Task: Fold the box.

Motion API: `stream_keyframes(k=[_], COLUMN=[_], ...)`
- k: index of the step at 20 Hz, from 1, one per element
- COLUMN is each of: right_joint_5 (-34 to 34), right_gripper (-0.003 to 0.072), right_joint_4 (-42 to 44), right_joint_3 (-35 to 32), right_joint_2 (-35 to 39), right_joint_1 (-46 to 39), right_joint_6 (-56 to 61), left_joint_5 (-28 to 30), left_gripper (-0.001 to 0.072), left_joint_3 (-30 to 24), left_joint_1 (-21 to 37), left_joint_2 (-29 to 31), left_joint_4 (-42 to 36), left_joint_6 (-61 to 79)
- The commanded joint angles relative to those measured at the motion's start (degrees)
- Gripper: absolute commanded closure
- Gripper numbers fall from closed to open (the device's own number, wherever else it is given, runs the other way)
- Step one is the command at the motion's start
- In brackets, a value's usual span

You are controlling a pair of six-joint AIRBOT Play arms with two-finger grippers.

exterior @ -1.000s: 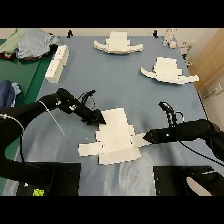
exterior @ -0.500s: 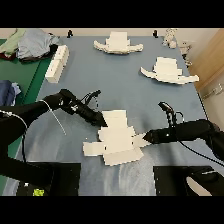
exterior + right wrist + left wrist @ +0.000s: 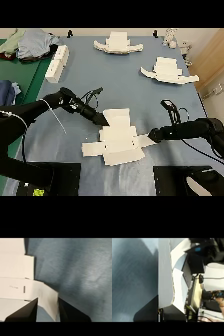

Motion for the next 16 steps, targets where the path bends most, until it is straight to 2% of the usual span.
stream_keyframes(k=[1, 3, 6, 7, 9, 12, 16], right_joint_5=[0.0, 0.0, 0.8, 2.0, 4.0, 6.1, 6.2], right_gripper=[0.0302, 0.0302, 0.0303, 0.0314, 0.0424, 0.0424, 0.0424], right_joint_4=[-20.8, -29.4, -34.0, -33.9, -33.0, -30.4, -29.4], right_joint_3=[2.4, 3.4, 5.9, 6.5, 7.2, 7.2, 7.2], right_joint_2=[0.1, 0.1, 0.1, 0.1, 0.1, 0.0, 0.0], right_joint_1=[0.0, 0.0, 0.0, 0.0, 0.0, 0.0, 0.0], right_joint_6=[12.5, 23.6, 36.1, 37.6, 38.1, 38.1, 38.1], left_joint_5=[-1.7, 2.8, 8.3, 10.8, 18.3, 28.1, 35.0], left_gripper=[0.0699, 0.07, 0.07, 0.07, 0.07, 0.07, 0.0699], left_joint_3=[1.9, 1.8, -0.9, -2.9, -7.9, -16.1, -23.9], left_joint_1=[-0.2, -1.1, -3.7, -5.0, -8.2, -13.3, -19.0], left_joint_2=[1.9, 5.8, 12.3, 14.8, 19.9, 27.3, 33.0], left_joint_4=[-4.0, -4.0, -3.8, -3.9, -5.0, -9.2, -10.2], left_joint_6=[16.2, 23.7, 29.5, 31.7, 35.6, 44.6, 49.8])
